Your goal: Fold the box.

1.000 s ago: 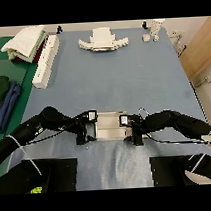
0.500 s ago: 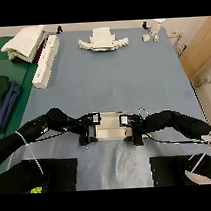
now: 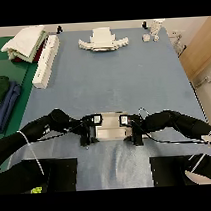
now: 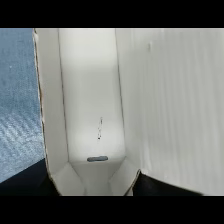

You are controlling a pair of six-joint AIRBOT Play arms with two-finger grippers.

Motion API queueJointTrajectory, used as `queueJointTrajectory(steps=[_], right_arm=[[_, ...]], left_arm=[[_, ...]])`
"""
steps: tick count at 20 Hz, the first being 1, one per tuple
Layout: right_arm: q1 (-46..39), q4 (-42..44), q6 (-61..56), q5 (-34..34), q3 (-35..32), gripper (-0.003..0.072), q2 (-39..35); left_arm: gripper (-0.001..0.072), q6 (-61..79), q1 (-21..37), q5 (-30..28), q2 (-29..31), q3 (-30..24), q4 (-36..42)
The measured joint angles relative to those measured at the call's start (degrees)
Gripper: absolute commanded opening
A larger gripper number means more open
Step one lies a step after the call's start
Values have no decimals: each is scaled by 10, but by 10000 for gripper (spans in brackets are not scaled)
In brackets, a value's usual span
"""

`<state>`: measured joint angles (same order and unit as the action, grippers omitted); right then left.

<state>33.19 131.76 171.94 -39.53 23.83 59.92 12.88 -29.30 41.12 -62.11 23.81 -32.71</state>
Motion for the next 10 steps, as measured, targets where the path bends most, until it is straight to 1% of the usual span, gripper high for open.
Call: queueJointTrajectory(steps=[9,10], right_arm=[[0,0,0,0,0,515,0],[0,0,0,0,0,515,0]], left_arm=[[700,1,-16,-28,0,-14,10],[566,1,-17,-28,0,-14,9]])
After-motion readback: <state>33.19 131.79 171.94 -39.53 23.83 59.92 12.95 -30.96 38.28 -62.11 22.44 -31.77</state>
